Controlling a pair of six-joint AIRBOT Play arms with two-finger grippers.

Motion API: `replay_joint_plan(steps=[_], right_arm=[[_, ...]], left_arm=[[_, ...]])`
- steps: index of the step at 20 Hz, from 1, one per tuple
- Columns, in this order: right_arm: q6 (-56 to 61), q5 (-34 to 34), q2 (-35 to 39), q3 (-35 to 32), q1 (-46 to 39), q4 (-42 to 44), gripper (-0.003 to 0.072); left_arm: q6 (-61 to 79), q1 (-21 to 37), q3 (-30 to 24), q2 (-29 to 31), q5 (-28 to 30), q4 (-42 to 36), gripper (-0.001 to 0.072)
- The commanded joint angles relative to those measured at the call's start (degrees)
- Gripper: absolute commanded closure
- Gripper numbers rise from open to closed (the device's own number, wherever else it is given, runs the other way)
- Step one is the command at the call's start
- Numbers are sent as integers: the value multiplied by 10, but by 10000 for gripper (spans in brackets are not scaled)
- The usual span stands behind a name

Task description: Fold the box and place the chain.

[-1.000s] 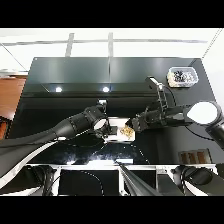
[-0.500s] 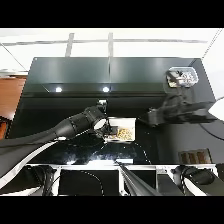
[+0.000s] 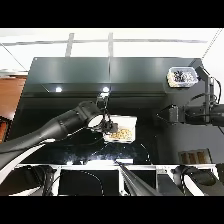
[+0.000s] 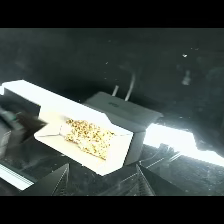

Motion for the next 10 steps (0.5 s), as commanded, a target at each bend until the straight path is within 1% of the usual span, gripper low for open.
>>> replay_joint_plan(steps=[1, 2, 3, 4, 5, 6, 7, 8, 9, 10], right_arm=[[11, -1, 3, 0, -6, -3, 195], [11, 0, 3, 0, -6, -12, 195], [13, -1, 3, 0, -6, -26, 195], [13, -2, 3, 0, -6, -41, 195], [19, -4, 3, 0, -6, -56, 195], [27, -8, 3, 0, -6, -67, 195], [34, -11, 3, 0, -6, -74, 195], [35, -12, 3, 0, -6, -75, 195], [35, -14, 3, -1, -6, -76, 195], [35, -17, 2, -1, -6, -75, 195]], left_arm=[[139, 13, -19, 77, -52, 28, 322], [175, 32, -41, 105, -43, 25, 322], [223, 62, -72, 138, -18, 6, 322], [283, 99, -109, 169, 19, -40, 322], [364, 146, -155, 200, 63, -123, 322], [464, 193, -196, 222, 92, -216, 323], [588, 240, -235, 237, 99, -311, 323], [691, 277, -264, 243, 98, -371, 323], [778, 306, -290, 242, 102, -403, 323], [850, 319, -308, 239, 113, -409, 323]])
